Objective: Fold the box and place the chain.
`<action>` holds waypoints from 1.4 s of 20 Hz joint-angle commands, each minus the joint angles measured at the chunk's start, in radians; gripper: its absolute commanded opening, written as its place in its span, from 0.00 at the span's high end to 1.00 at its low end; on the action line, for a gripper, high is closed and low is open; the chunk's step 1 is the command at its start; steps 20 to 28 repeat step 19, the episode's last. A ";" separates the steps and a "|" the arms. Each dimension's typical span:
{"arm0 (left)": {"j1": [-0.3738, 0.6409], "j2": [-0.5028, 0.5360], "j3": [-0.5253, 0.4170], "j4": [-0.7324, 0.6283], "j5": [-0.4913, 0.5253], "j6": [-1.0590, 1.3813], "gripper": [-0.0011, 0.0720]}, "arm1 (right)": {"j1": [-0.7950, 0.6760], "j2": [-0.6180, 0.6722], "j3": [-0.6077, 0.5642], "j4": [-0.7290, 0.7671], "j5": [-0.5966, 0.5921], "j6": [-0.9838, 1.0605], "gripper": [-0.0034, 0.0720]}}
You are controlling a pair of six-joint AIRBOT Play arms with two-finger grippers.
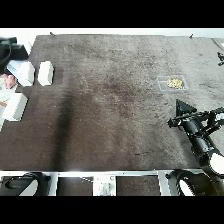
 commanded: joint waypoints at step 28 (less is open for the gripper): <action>-0.054 0.755 -0.624 -0.008 0.016 0.087 0.97 | 0.000 0.000 0.000 0.000 0.000 0.000 0.97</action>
